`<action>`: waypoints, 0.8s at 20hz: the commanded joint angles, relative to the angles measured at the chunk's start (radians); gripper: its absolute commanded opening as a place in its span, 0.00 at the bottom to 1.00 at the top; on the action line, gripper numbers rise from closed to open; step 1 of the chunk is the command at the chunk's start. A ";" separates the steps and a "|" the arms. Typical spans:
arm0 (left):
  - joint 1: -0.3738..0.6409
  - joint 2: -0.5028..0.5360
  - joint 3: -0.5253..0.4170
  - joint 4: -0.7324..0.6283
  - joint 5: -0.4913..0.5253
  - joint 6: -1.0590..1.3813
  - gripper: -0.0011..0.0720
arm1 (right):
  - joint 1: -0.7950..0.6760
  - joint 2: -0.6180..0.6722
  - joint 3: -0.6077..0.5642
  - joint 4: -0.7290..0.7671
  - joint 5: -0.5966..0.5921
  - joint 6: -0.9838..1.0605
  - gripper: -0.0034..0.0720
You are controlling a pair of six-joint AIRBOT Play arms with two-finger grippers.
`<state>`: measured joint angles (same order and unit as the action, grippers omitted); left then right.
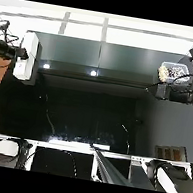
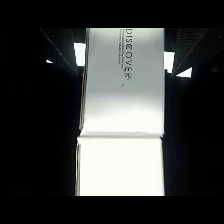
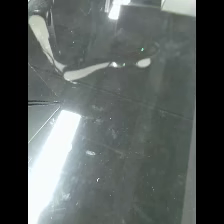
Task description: Fold the box and place the chain.
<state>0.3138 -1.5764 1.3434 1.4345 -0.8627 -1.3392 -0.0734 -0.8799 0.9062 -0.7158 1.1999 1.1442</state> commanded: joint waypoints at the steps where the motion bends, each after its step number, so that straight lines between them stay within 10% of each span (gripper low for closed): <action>1: 0.001 -0.003 0.159 -0.004 -0.203 0.000 0.98 | 0.000 0.000 0.000 0.000 0.000 0.004 0.06; 3: 0.000 -0.003 0.279 -0.024 -0.355 -0.026 0.84 | 0.000 0.000 0.000 -0.002 -0.006 0.003 0.06; 5: 0.000 0.006 0.370 -0.048 -0.499 -0.090 0.05 | 0.001 0.000 0.000 -0.025 -0.031 -0.005 0.06; 10: -0.148 0.222 0.174 -0.151 -0.362 -0.093 0.05 | 0.045 0.000 -0.073 -0.241 -0.211 -0.023 0.06; 16: -0.388 0.745 -0.645 -0.143 0.218 0.068 0.05 | 0.097 0.000 -0.295 -0.241 -0.576 0.007 0.06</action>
<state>0.0143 -1.0439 1.0382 1.2968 -0.9295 -1.3098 -0.0006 -0.8799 0.6872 -0.9379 0.7921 1.1423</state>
